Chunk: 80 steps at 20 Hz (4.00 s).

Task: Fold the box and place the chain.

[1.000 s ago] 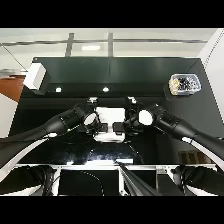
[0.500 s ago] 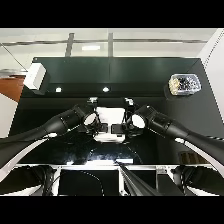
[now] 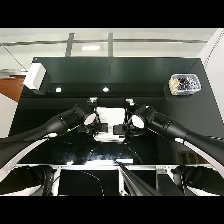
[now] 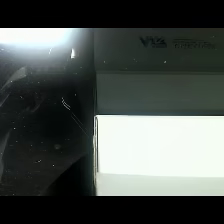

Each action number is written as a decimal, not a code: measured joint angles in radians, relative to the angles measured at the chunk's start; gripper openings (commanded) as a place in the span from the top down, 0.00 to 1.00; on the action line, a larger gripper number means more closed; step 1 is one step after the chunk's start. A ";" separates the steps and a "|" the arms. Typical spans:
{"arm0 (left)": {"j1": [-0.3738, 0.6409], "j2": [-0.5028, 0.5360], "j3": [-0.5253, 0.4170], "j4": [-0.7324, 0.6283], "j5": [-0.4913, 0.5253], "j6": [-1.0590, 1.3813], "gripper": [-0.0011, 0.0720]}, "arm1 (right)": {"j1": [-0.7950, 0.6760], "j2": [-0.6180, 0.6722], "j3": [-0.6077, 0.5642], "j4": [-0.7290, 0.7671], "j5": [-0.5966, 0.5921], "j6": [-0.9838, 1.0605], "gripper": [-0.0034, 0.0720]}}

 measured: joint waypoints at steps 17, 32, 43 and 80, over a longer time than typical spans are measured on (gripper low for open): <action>0.000 0.000 0.000 0.000 0.000 0.000 0.95 | 0.057 -0.125 0.090 -0.097 0.045 0.048 0.69; 0.000 0.000 0.000 0.000 -0.002 -0.002 0.95 | 0.048 -0.131 0.093 -0.108 0.013 0.071 0.75; 0.000 0.000 0.000 -0.001 -0.003 -0.001 0.95 | 0.048 -0.138 0.094 -0.107 0.019 0.074 0.68; 0.000 0.000 0.000 -0.003 -0.001 -0.001 0.95 | -0.098 0.282 0.093 -0.373 0.246 -0.079 0.16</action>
